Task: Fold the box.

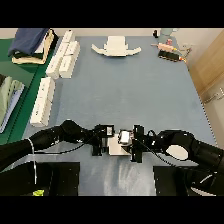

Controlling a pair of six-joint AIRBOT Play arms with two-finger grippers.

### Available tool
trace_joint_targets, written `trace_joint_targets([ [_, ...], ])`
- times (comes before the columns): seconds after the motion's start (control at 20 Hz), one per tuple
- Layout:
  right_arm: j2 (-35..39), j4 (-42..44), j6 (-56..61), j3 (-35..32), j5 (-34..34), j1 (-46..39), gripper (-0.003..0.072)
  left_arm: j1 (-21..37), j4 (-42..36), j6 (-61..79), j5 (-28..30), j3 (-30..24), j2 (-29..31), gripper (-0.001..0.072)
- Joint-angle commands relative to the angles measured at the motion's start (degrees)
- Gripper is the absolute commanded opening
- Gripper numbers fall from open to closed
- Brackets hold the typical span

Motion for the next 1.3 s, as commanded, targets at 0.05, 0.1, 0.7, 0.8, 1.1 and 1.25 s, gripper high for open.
trace_joint_targets([
  [0.05, 2.29, -2.49, -2.51, -0.31, -1.62, 0.33, 0.0478, 0.04, 0.0, 0.02, 0.0, 0.02, -0.02, 0.0409],
  [0.1, 2.82, -2.49, -3.34, -0.31, -1.09, 0.33, 0.0526, 0.04, 0.0, 0.02, 0.0, 0.02, -0.02, 0.0409],
  [0.7, -0.92, -2.54, -8.85, -0.31, 3.96, 0.33, 0.0628, 0.04, 0.0, 0.02, 0.0, 0.02, -0.02, 0.0409],
  [0.8, -2.86, -2.51, -8.85, -0.31, 3.19, 0.33, 0.0644, 0.04, 0.0, 0.02, 0.0, 0.02, -0.02, 0.0409],
  [1.1, -2.14, -3.96, -8.85, -0.31, 1.22, 0.33, 0.0642, 0.04, 0.0, 0.02, 0.02, 0.02, -0.02, 0.0409],
  [1.25, -0.37, -5.11, -8.85, -0.31, 0.59, 0.33, 0.0642, 0.04, 0.0, 0.02, 0.0, 0.02, -0.02, 0.0409],
])
